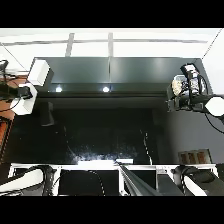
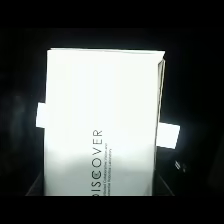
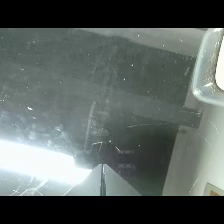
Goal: Fold the box and place the chain.
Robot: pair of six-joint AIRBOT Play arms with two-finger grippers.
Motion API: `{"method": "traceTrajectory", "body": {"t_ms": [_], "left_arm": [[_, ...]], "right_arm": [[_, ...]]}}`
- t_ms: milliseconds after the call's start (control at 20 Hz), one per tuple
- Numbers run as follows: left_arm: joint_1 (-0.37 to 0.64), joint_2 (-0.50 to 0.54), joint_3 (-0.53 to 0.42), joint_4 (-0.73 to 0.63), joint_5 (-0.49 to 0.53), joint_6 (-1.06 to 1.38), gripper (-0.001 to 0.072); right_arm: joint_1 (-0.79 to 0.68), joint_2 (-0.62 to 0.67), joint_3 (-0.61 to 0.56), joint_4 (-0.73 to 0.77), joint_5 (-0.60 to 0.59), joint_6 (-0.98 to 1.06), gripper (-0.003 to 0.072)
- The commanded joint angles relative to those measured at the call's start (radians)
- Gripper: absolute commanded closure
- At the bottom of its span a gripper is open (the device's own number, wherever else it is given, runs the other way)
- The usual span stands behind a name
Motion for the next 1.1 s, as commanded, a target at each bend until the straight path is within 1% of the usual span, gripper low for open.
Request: {"method": "traceTrajectory", "body": {"t_ms": [0,100,200,450,500,550,600,650,750,850,900,950,1000,1050], "left_arm": [[0.055,-0.067,0.023,-0.040,0.141,0.105,0.0307],[0.055,-0.124,0.043,-0.111,0.174,0.188,0.0307],[0.053,-0.181,0.072,-0.188,0.175,0.317,0.0307],[0.047,-0.273,0.125,-0.202,0.243,0.324,0.0299],[0.042,-0.276,0.128,-0.202,0.276,0.323,0.0217],[0.037,-0.275,0.129,-0.201,0.299,0.319,0.0048],[0.032,-0.272,0.138,-0.193,0.304,0.319,-0.0011],[0.028,-0.266,0.160,-0.177,0.287,0.314,-0.0011],[0.026,-0.240,0.235,-0.161,0.198,0.301,-0.0011],[0.019,-0.214,0.338,-0.164,0.066,0.243,-0.0011],[0.010,-0.201,0.396,-0.171,-0.009,0.179,-0.0011],[0.003,-0.185,0.438,-0.188,-0.063,0.108,-0.0007],[-0.009,-0.163,0.470,-0.203,-0.107,0.044,0.0100],[-0.024,-0.135,0.489,-0.211,-0.153,-0.004,0.0437]], "right_arm": [[-0.001,0.000,0.000,0.010,-0.005,0.002,0.0674],[-0.001,0.000,0.000,0.010,-0.017,0.001,0.0674],[-0.001,0.000,0.000,0.010,-0.031,0.002,0.0674],[-0.001,0.000,0.000,0.011,-0.031,0.002,0.0674],[-0.001,0.000,0.000,0.011,-0.033,0.002,0.0674],[-0.001,0.000,0.000,0.011,-0.039,0.002,0.0675],[-0.001,0.000,0.000,0.010,-0.042,0.002,0.0674],[-0.001,0.000,0.000,0.010,-0.042,0.002,0.0674],[-0.001,0.000,0.000,0.010,-0.032,0.002,0.0674],[-0.001,0.000,0.000,0.007,-0.027,0.002,0.0674],[-0.001,0.000,0.001,0.002,-0.027,0.002,0.0674],[-0.001,0.001,0.001,-0.002,-0.027,0.002,0.0674],[-0.001,0.002,0.002,-0.002,-0.023,0.002,0.0674],[-0.001,0.004,0.007,-0.014,-0.006,0.002,0.0674]]}}
